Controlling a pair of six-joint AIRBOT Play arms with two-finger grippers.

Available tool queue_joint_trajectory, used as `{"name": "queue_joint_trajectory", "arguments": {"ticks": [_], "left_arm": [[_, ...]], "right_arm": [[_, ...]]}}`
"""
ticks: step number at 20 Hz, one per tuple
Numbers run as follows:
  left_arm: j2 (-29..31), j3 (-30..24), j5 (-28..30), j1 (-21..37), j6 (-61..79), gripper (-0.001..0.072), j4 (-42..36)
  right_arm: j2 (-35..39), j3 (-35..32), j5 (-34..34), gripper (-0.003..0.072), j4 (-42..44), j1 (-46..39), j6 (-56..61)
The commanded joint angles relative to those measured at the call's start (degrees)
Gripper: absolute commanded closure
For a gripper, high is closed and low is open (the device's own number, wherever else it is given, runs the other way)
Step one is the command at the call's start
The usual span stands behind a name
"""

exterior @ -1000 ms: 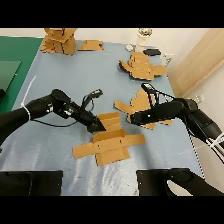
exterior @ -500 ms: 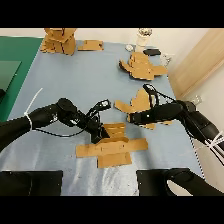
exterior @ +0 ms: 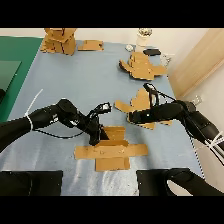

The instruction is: Fold the box.

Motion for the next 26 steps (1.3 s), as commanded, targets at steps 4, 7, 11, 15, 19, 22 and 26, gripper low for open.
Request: {"name": "queue_joint_trajectory", "arguments": {"ticks": [4,7,11,15,19,22,26], "left_arm": [[-1.0,-0.3,-0.1,0.0,-0.9,0.0697,0.6],[-1.0,-0.3,-0.9,0.0,-1.8,0.0696,0.7],[-1.0,-0.3,-2.3,0.0,-2.3,0.0696,2.3],[-1.0,-0.3,-2.3,0.0,-3.3,0.0696,2.3],[-0.9,-0.3,-2.3,0.0,-3.3,0.0695,2.3],[-0.9,-0.3,-2.3,0.0,-3.3,0.0696,2.3],[-0.9,-0.3,-2.2,0.0,-3.3,0.0696,2.3]], "right_arm": [[0.0,0.0,1.0,0.068,0.0,0.0,0.0],[0.0,0.0,1.0,0.068,0.0,0.0,0.0],[0.0,0.0,1.0,0.068,0.0,0.0,0.0],[0.0,0.0,0.9,0.068,-0.2,0.0,0.0],[0.0,0.0,-3.5,0.0682,-1.3,0.0,0.0],[1.5,0.0,-13.7,0.0683,-2.7,1.1,0.2],[8.5,-0.9,-18.8,0.0683,-7.5,15.7,10.0]]}}
